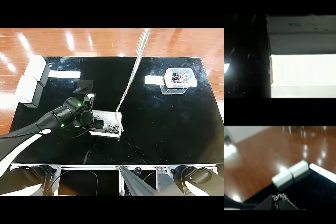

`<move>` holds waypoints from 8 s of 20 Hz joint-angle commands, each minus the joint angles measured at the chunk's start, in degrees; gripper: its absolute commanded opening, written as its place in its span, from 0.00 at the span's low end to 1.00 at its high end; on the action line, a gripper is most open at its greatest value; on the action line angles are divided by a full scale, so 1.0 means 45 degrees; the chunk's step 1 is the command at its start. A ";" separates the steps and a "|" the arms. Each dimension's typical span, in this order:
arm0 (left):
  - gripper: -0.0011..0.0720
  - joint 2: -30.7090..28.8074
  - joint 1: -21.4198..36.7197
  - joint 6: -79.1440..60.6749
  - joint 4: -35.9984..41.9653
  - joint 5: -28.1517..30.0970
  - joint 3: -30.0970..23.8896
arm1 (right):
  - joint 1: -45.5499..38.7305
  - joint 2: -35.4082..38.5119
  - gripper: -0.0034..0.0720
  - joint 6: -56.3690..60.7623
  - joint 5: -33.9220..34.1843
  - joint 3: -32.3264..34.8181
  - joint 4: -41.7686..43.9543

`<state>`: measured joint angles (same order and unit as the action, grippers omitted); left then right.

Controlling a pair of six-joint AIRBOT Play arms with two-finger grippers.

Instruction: Fold the box and place the chain.

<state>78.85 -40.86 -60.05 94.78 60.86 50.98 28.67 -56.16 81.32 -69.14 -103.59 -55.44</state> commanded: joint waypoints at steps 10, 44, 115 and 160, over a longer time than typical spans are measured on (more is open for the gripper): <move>0.06 0.0010 0.0000 0.0000 0.0000 -0.0019 0.0005 | 0.2147 -0.0131 0.10 0.1404 0.0291 0.6732 -0.1001; 0.06 0.0010 -0.0005 -0.0005 0.0058 -0.0194 0.0005 | 0.2701 -0.5455 0.10 0.1749 0.2623 0.9292 -0.1783; 0.06 0.0010 0.0000 0.0000 0.0053 0.0131 0.0005 | 0.3152 -0.2312 0.09 -0.5105 0.8510 1.6130 -0.2788; 0.06 0.0010 0.0000 -0.0005 0.0049 0.0039 0.0005 | 0.3808 -0.0884 0.09 -0.2356 0.3551 1.0559 -0.2608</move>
<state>78.85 -40.88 -60.03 95.04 61.10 50.98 45.80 -59.59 67.53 -52.34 -56.60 -66.43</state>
